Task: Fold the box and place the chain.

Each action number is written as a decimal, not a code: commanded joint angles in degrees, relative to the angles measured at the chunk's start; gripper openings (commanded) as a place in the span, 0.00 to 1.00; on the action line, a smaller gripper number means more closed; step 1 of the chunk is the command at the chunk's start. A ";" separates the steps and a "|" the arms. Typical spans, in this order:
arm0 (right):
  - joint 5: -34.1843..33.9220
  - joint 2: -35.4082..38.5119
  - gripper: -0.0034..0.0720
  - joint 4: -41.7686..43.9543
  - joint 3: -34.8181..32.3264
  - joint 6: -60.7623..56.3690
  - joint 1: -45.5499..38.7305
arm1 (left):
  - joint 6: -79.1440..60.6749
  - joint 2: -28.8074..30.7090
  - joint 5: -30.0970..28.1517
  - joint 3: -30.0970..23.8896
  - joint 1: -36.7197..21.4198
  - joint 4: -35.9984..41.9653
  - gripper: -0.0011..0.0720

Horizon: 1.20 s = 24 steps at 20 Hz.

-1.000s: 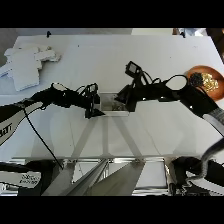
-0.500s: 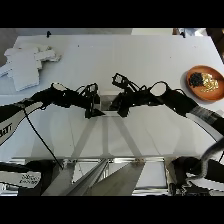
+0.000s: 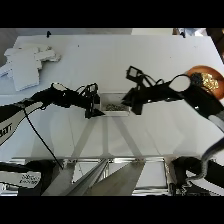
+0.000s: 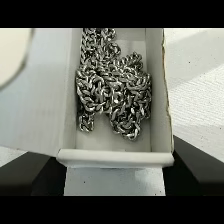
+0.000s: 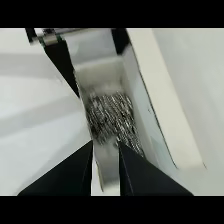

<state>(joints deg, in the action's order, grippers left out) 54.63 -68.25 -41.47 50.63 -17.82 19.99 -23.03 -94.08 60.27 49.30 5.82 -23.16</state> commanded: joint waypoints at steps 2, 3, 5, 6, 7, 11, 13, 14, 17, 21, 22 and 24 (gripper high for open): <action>6.29 0.28 0.29 -7.85 -0.02 0.76 -9.25 | 0.00 0.00 -0.02 0.00 -0.02 -0.02 0.50; 5.88 -0.79 0.29 -7.85 -0.02 3.74 -10.49 | -0.02 0.00 -0.02 0.02 -0.02 0.00 0.50; 4.35 -3.82 0.30 -7.50 0.00 11.43 -11.65 | 0.00 0.00 -0.02 0.02 -0.02 0.00 0.50; 3.91 -5.92 0.30 -7.45 0.00 15.19 -11.67 | -0.02 0.00 -0.02 0.00 -0.02 0.00 0.50; 3.80 -8.33 0.31 -6.99 -0.02 18.91 -11.67 | -0.02 0.00 -0.02 0.00 -0.02 -0.02 0.50; 1.57 -16.98 0.48 0.13 0.00 35.39 -11.65 | 0.00 0.00 -0.02 0.00 -0.02 0.00 0.50; -0.39 -19.30 0.52 4.57 0.00 42.60 -11.43 | -0.02 0.00 0.00 0.00 -0.02 -0.02 0.50; -1.03 -20.20 0.53 6.32 0.00 44.41 -11.21 | -0.02 0.00 -0.02 0.02 -0.02 -0.02 0.50; -1.86 -22.51 0.53 7.50 0.00 48.41 -9.92 | 0.00 0.00 -0.02 0.00 -0.02 -0.02 0.50; -4.24 -23.76 0.53 9.90 0.00 48.39 -8.35 | 0.00 0.00 -0.02 0.00 -0.02 0.00 0.50; -4.57 -23.93 0.53 11.28 0.00 48.46 -8.17 | -0.02 0.00 -0.02 0.02 -0.02 -0.02 0.50; -4.57 -23.98 0.50 11.87 0.00 49.86 -7.67 | -0.02 0.00 -0.02 0.00 -0.02 0.00 0.50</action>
